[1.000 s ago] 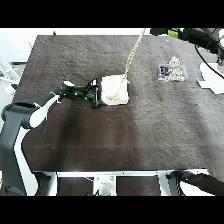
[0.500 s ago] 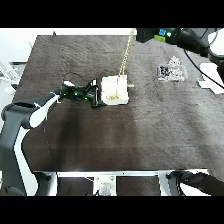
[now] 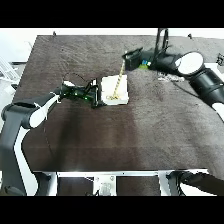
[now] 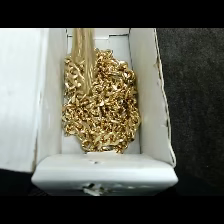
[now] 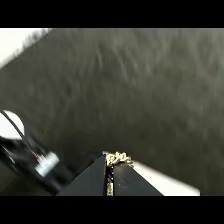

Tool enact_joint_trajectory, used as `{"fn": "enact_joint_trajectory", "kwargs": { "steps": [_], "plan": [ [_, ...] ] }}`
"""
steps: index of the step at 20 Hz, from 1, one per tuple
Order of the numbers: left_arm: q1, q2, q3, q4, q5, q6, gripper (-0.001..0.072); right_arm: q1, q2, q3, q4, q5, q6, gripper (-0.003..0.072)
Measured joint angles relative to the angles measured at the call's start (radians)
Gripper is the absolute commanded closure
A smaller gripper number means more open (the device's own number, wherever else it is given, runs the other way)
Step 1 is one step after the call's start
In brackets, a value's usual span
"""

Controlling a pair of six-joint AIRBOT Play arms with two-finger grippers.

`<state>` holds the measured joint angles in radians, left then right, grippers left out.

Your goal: Fold the box and place the chain.

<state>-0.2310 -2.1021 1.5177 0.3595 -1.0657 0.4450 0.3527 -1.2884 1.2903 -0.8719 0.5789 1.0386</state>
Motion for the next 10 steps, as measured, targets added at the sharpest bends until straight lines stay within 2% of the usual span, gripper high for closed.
{"fn": "enact_joint_trajectory", "kwargs": {
  "steps": [7,8,9,10],
  "plan": [
    [0.000,0.000,0.000,0.000,0.000,0.000,0.0407,0.001,-0.169,-0.108,0.028,-0.010,0.001,0.0678],
    [0.000,0.000,0.000,0.000,0.000,0.000,0.0407,0.001,-0.188,-0.113,0.031,-0.010,0.001,0.0623],
    [0.000,0.000,0.000,0.000,0.000,0.000,0.0407,0.001,-0.207,-0.117,0.035,-0.011,0.001,0.0403],
    [0.000,0.000,0.000,0.000,0.000,0.000,0.0408,0.001,-0.222,-0.121,0.035,-0.011,0.001,0.0227]
  ]
}}
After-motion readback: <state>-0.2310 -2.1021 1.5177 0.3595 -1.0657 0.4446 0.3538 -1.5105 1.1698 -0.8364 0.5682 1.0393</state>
